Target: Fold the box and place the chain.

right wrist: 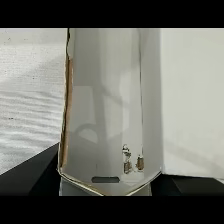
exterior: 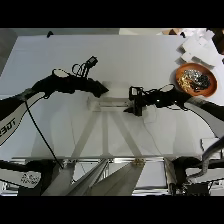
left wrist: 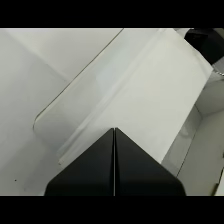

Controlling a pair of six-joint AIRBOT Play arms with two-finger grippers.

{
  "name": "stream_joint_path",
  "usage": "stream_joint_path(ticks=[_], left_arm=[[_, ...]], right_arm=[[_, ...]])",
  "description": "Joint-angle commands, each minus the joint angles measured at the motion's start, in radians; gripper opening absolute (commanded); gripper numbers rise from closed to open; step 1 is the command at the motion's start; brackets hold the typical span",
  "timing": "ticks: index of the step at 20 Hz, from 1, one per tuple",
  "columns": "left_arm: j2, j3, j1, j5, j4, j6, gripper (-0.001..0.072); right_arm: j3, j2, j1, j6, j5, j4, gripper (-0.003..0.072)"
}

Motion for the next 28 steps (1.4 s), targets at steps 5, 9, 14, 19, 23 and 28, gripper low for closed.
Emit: stream_joint_path(ticks=[5,9,14,19,23,28], left_arm=[[0.068,0.0,0.014,-0.099,-0.01,-0.026,0.0009],[0.175,-0.001,0.056,-0.304,0.102,-0.026,0.001],[0.182,-0.002,0.074,-0.42,0.406,-0.126,0.0008],[0.15,-0.003,0.072,-0.361,0.595,-0.284,0.0005],[0.148,-0.003,0.071,-0.292,0.828,-0.455,0.0004],[0.148,-0.003,0.06,-0.253,0.848,-0.48,0.0004]], right_arm=[[0.0,0.0,0.0,-0.002,-0.002,-0.003,0.0371],[0.0,0.0,0.0,-0.002,-0.002,-0.003,0.0371],[0.0,0.0,0.0,-0.002,-0.002,-0.003,0.0371],[0.0,0.0,0.0,-0.002,-0.002,-0.003,0.0371],[0.0,0.0,0.0,-0.002,-0.002,-0.003,0.0371],[0.0,0.0,0.0,-0.002,-0.002,-0.003,0.0371]])
